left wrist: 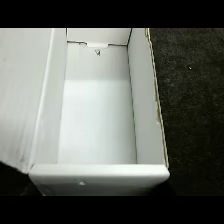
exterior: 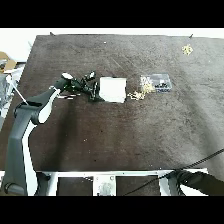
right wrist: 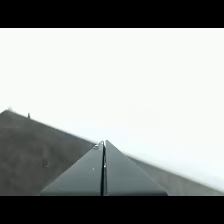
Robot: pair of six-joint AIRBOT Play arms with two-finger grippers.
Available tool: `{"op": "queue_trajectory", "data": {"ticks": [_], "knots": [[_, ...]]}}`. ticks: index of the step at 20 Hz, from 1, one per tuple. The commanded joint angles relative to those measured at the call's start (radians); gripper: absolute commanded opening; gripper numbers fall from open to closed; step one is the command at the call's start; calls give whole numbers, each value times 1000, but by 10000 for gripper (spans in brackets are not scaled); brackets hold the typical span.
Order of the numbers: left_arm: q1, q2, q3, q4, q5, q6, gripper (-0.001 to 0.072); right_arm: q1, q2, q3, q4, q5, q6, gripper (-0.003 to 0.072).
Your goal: Fold the box and place the chain.
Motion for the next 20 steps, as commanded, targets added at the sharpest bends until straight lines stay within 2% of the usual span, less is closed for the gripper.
{"op": "queue_trajectory", "data": {"ticks": [1, 2, 3, 4, 7, 9, 13, 20], "knots": [[0, 0, 0, 0, 0, 0, 464, -26, -42, -35, -5, 272, 76, 9], [0, 0, 0, 0, 0, 0, 464, -54, -60, -89, -4, 352, 119, 53], [0, 0, 0, 0, 0, 0, 464, -89, -79, -165, -7, 399, 141, 299], [0, 0, 0, 0, 0, 0, 464, -122, -101, -248, -8, 391, 145, 346], [0, 0, 0, 0, 0, 0, 464, -228, -200, -459, 44, 277, 190, 347], [0, 0, 0, 0, 0, 0, 464, -267, -284, -518, 132, 232, 148, 346], [0, 0, 0, 0, 0, 0, 464, -269, -436, -515, 238, 193, 115, 347], [0, 0, 0, 0, 0, 0, 464, -262, -524, -514, 303, 222, 105, 327]]}}
